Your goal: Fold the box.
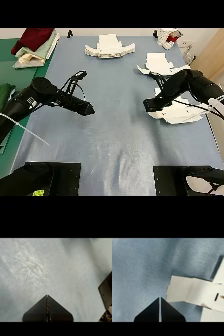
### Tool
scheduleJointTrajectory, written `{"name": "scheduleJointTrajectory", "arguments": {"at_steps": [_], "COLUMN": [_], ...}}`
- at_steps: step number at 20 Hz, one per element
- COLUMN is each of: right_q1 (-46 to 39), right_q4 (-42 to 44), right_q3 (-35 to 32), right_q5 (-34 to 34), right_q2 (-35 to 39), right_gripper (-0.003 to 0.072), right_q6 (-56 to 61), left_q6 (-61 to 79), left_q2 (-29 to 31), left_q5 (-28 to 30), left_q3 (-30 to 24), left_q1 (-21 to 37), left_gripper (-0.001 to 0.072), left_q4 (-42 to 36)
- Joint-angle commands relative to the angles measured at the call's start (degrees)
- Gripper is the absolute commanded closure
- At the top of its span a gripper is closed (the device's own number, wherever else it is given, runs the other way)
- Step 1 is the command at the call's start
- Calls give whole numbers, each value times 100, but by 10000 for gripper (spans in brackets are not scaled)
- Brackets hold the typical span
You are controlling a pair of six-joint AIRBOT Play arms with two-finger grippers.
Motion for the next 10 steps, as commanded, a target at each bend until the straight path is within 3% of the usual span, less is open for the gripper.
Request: {"name": "scheduleJointTrajectory", "arguments": {"at_steps": [1, 3, 6, 7, 8, 10], "right_q1": [-125, -590, -1862, -2404, -2911, -3901], "right_q4": [-188, -713, -1416, -1611, -1733, -1714], "right_q3": [79, 363, 949, 1143, 1296, 1556], "right_q5": [297, 114, -361, -514, -590, -621], "right_q2": [-2, -2, -15, -66, -160, -452], "right_gripper": [595, 401, 350, 274, 245, 245], "right_q6": [1228, 1532, 1534, 1480, 1333, 846], "left_q6": [2, 2, 2, 2, 0, 0], "left_q2": [-4, -4, -4, -4, -4, -4], "left_q5": [190, 236, 302, 306, 332, 369], "left_q3": [-4, -4, -4, -4, -4, -4], "left_q1": [-7, -4, -4, -4, -4, -4], "left_gripper": [695, 695, 695, 695, 695, 695], "left_q4": [-468, -782, -914, -914, -916, -916]}}
